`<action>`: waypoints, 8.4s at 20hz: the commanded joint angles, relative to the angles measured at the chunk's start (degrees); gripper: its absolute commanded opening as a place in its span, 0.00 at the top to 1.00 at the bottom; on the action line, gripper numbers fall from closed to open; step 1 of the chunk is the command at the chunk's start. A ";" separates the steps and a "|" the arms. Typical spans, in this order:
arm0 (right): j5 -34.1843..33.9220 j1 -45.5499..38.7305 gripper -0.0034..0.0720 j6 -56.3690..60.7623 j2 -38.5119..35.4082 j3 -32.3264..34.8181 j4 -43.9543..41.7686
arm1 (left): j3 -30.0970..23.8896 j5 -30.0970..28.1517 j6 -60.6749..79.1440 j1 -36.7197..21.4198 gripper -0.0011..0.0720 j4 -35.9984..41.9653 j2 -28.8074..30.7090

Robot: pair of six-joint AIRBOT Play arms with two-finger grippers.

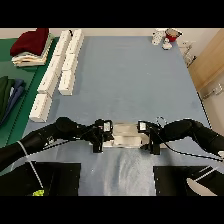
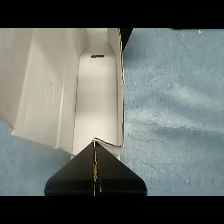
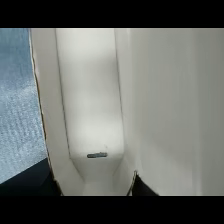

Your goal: Fold the box.

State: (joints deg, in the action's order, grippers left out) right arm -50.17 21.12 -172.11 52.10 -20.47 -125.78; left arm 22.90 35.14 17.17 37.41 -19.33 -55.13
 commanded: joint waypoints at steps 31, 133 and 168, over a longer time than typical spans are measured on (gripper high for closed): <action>0.02 -0.02 0.23 -0.02 -0.02 0.00 0.00 | 3.26 1.46 3.26 0.63 0.76 4.37 -9.16; 0.02 -0.02 0.23 -0.02 -0.02 0.00 0.00 | 16.09 3.30 -137.46 15.13 0.42 -44.78 -8.61; 0.02 -0.02 0.23 -0.02 -0.02 0.00 0.00 | 35.91 22.95 -166.70 25.14 0.71 -63.87 -25.00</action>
State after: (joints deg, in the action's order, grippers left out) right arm -50.17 21.12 -172.16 52.10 -20.47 -125.73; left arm 58.74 58.54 -149.56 62.52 -83.31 -79.85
